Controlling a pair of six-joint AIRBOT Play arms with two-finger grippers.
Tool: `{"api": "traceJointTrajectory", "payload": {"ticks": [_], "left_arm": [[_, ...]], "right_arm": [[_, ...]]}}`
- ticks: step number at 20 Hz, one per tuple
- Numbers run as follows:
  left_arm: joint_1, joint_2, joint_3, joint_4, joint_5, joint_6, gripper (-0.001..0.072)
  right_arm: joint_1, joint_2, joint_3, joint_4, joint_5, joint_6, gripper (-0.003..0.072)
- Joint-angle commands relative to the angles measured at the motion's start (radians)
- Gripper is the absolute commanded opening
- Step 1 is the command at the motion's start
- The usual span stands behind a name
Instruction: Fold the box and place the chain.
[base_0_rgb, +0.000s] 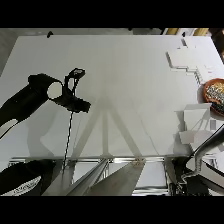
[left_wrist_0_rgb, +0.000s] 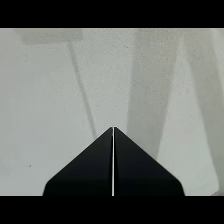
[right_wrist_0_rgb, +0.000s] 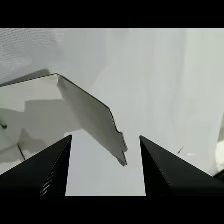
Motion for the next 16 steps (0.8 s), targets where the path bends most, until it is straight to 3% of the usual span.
{"api": "traceJointTrajectory", "payload": {"ticks": [1,4,5,10,16], "left_arm": [[0.001,0.001,0.000,0.000,0.000,0.000,0.0009],[0.001,0.001,0.000,0.000,0.000,0.000,0.0009],[0.001,0.001,0.000,0.000,0.000,0.000,0.0009],[0.001,0.001,0.000,0.000,0.000,0.000,0.0009],[0.001,0.001,0.000,0.000,0.000,0.000,0.0009]], "right_arm": [[-0.005,-0.050,0.001,0.059,-0.005,-0.082,0.0450],[-0.005,-0.061,0.001,0.089,0.017,-0.089,0.0341],[-0.005,-0.064,0.001,0.087,0.035,-0.089,0.0251],[0.012,-0.044,0.000,0.174,0.149,-0.054,0.0027],[0.255,0.135,-0.003,0.468,0.201,-0.082,0.0015]]}}
